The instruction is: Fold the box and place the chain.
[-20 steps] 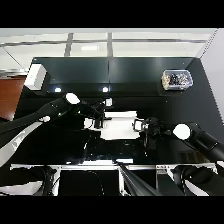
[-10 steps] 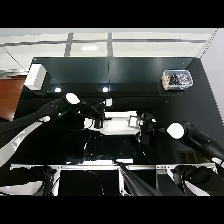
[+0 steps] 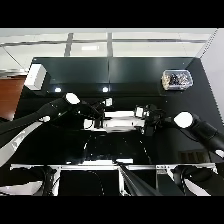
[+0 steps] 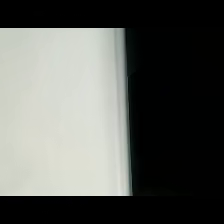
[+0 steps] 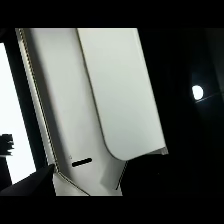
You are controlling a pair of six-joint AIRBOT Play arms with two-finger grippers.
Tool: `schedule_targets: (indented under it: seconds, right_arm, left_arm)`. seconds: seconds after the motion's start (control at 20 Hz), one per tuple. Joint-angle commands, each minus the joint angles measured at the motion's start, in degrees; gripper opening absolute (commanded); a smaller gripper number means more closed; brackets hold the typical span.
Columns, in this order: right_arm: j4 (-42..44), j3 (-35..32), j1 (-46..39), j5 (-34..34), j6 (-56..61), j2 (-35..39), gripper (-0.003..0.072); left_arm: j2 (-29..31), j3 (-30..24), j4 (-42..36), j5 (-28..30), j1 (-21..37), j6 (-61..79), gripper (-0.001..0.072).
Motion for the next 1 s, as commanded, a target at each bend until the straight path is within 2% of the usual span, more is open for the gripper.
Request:
schedule_targets:
  seconds: [0.0,0.15,0.45,0.8,0.95]
  right_arm:
    - [11.2,0.2,-3.7,3.3,-12.1,-2.6,0.0714]
    - [18.1,0.2,-5.0,6.6,-20.4,-6.6,0.0714]
    - [20.7,0.2,-5.0,8.1,-27.9,-13.0,0.0708]
    - [20.4,0.4,-4.9,7.6,-27.6,-14.6,0.0707]
    - [17.4,1.6,-4.9,7.5,-23.0,-15.6,0.0708]
  left_arm:
    - [0.0,0.0,0.0,-0.2,0.0,0.0,0.0026]
    - [0.0,0.0,0.0,-0.2,0.0,0.0,0.0026]
    - [0.0,0.0,0.0,-0.2,0.0,0.0,0.0026]
    - [0.0,0.0,0.0,-0.2,0.0,0.0,0.0026]
    - [0.0,0.0,0.0,-0.2,0.0,0.0,0.0026]
